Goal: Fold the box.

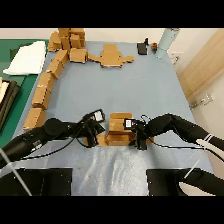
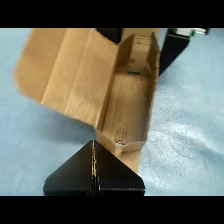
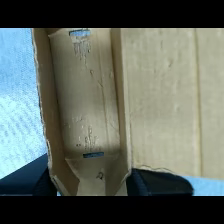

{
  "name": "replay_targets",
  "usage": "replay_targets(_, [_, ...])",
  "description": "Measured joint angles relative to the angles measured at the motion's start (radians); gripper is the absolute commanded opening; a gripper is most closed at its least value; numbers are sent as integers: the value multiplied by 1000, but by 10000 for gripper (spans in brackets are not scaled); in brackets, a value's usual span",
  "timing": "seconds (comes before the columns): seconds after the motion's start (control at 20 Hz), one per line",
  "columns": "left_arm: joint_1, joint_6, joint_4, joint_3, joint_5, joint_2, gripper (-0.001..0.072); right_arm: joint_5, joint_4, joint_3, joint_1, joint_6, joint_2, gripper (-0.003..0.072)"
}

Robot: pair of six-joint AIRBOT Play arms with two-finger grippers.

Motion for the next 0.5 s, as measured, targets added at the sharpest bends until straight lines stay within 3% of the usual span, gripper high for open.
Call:
replay_targets(0.1, [42,-329,237,-2,-60,71,13,0,0,0,0,0,0,497])
replay_targets(0.25, [144,-906,572,-5,-231,135,13,0,0,0,0,0,0,497])
replay_targets(0.35, [207,-1186,688,-13,-351,145,13,0,0,0,0,-1,0,497])
replay_targets(0.5, [244,-1394,707,-31,-432,113,13,0,0,0,0,-1,0,497])
